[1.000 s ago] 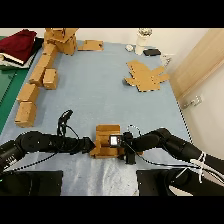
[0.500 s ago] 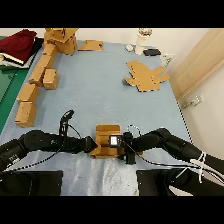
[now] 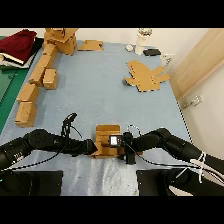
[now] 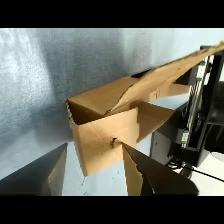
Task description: Fold the box.
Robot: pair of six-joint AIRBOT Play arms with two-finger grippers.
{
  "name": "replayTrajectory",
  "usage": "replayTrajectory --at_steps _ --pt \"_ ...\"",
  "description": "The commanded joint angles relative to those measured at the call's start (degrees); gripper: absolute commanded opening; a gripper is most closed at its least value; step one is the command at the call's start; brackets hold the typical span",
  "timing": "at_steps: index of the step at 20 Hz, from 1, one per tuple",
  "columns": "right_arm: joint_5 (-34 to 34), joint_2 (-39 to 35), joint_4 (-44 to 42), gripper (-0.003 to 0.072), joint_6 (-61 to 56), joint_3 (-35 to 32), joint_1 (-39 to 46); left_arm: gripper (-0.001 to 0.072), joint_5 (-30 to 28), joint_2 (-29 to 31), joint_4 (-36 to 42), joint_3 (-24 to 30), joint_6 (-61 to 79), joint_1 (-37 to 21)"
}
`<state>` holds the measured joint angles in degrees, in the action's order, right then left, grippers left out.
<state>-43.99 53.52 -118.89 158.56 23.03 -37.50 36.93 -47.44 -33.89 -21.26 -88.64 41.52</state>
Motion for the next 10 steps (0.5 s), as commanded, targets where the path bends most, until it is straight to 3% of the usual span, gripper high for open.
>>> replayTrajectory --at_steps 1,5,10 --pt "0.0 -0.02 -0.02 0.0465 0.0 -0.02 0.0 0.0545 0.87 -0.35 0.31 -0.46 0.0 0.5" --pt "0.0 -0.02 -0.02 0.0465 0.0 -0.02 0.0 0.0544 0.5 -4.24 -1.86 -2.56 -3.34 3.28" --pt "0.0 -0.02 -0.02 0.0465 0.0 -0.02 0.0 0.0526 0.07 -9.01 -14.38 -7.91 -14.64 7.15"
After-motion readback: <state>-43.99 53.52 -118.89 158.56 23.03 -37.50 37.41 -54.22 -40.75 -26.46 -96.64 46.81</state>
